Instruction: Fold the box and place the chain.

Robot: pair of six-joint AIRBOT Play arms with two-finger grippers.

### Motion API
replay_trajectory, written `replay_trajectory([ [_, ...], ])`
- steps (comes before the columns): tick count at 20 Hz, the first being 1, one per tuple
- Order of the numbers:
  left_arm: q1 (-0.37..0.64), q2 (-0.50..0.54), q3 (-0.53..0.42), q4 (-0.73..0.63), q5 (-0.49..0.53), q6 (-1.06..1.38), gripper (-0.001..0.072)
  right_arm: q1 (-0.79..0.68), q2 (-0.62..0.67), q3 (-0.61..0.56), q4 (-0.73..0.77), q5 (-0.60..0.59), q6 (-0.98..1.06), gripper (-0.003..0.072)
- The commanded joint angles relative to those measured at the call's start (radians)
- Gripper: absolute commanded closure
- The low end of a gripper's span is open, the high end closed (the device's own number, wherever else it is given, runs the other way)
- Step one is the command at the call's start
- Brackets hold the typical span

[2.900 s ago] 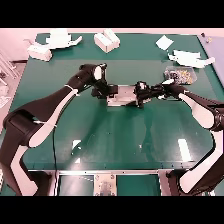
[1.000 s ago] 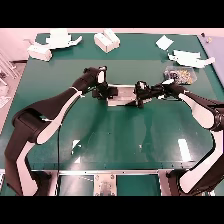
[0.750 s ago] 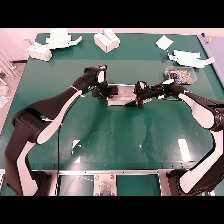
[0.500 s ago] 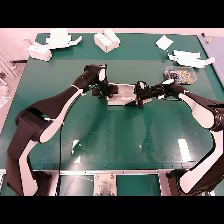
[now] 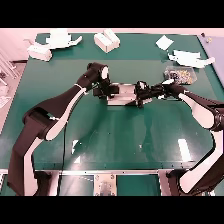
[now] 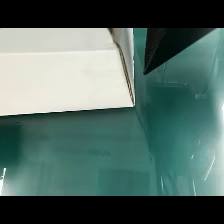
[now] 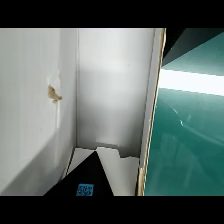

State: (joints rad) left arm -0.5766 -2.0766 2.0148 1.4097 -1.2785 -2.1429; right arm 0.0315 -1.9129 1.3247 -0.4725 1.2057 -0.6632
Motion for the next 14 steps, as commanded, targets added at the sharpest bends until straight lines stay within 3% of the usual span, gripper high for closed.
replay_trajectory([
  [1, 0.0, -0.004, 0.006, 0.003, -0.013, -0.022, 0.0357, 0.0, 0.0, 0.0, 0.001, 0.0, 0.0, 0.0106],
  [5, 0.0, -0.005, 0.006, 0.021, -0.015, -0.025, 0.0359, 0.0, 0.0, 0.0, 0.001, 0.0, 0.0, 0.0106],
  [6, 0.0, -0.005, 0.006, 0.024, -0.016, -0.026, 0.0481, 0.0, 0.0, 0.0, 0.001, 0.0, 0.0, 0.0106],
  [7, 0.0, -0.005, 0.006, 0.027, -0.013, -0.022, 0.0669, 0.0, 0.0, 0.0, 0.001, 0.0, 0.0, 0.0106],
  [14, 0.0, -0.005, 0.006, 0.031, -0.01, 0.003, 0.0689, 0.0, 0.0, 0.0, 0.001, 0.0, 0.0, 0.0106],
])
